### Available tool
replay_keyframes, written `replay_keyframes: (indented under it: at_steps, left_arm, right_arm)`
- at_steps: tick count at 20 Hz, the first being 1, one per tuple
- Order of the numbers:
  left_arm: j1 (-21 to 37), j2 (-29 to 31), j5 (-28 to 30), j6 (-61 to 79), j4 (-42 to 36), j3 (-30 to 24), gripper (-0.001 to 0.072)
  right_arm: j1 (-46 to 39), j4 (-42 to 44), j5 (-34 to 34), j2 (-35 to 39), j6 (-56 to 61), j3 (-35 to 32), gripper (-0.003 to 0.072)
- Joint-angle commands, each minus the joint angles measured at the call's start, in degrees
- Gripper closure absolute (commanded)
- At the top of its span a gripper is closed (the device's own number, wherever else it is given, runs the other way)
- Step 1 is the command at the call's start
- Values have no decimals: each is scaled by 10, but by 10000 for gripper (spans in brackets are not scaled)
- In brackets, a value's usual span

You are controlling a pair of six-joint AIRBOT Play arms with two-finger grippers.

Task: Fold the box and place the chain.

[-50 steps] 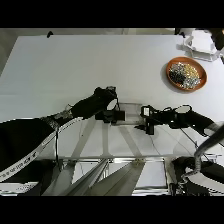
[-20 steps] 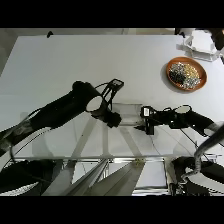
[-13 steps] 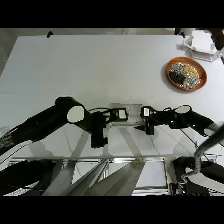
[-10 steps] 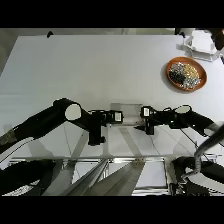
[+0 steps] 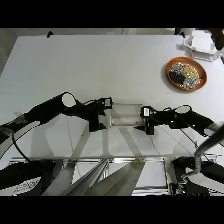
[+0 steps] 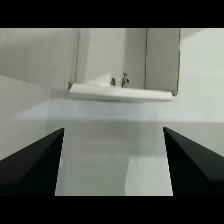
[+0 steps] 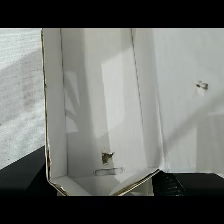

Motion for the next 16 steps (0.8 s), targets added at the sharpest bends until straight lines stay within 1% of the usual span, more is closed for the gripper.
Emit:
replay_keyframes:
  at_steps: [1,4,7,11,16]
  left_arm:
    - [12,-29,9,148,-79,0,1]
    - [12,-45,26,175,-95,0,1]
    - [11,-58,24,183,-97,0,1]
    - [5,-60,28,228,-105,0,2]
    - [2,-60,35,229,-132,0,2]
  right_arm:
    - [0,0,0,0,0,0,343]
    - [0,0,0,0,0,0,343]
    - [0,0,0,0,0,0,343]
    - [0,0,0,0,0,0,343]
    - [0,0,0,0,0,0,343]
